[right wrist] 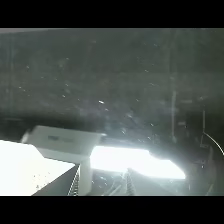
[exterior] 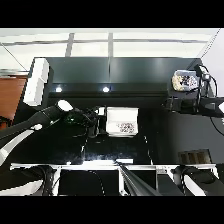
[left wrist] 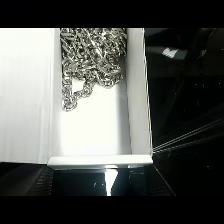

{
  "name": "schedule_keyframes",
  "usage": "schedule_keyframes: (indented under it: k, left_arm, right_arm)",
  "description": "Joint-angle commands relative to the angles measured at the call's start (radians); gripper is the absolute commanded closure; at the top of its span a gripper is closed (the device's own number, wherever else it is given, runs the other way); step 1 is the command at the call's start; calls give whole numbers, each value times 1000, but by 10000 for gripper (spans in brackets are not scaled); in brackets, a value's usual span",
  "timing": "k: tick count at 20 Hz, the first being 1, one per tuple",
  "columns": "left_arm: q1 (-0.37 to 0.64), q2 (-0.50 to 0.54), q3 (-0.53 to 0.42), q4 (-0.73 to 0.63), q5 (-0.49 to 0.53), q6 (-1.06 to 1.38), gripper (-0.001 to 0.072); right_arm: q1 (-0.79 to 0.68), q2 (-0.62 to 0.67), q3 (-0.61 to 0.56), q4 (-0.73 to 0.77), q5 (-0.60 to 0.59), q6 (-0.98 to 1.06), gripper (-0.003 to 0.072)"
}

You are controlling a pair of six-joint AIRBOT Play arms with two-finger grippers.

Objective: Fold the box and place the chain.

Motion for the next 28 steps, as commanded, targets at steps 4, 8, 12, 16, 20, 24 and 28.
schedule_keyframes:
  k: [4, 8, 12, 16, 20, 24, 28]
  left_arm:
    - [-1, -1, 1, 0, 0, 0, 216]
    - [-1, -1, 1, 0, 0, 0, 216]
    - [-1, -1, 1, 0, 0, 0, 216]
    - [-1, -1, 1, 0, 0, 0, 216]
    - [-1, -1, 1, 0, 0, 0, 216]
    - [-1, -1, 1, 0, -2, 0, 216]
    - [-1, -1, 1, 0, -2, 0, 216]
  right_arm:
    - [89, -201, 58, 206, -169, -117, 38]
    - [170, -382, 125, 246, -215, -511, 43]
    - [196, -378, 143, 246, -66, -972, 48]
    - [203, -335, 157, 271, 93, -1103, 48]
    - [248, -337, 100, 276, 123, -1146, 48]
    - [277, -338, 87, 275, 104, -1175, 48]
    - [277, -349, 87, 276, 103, -1188, 49]
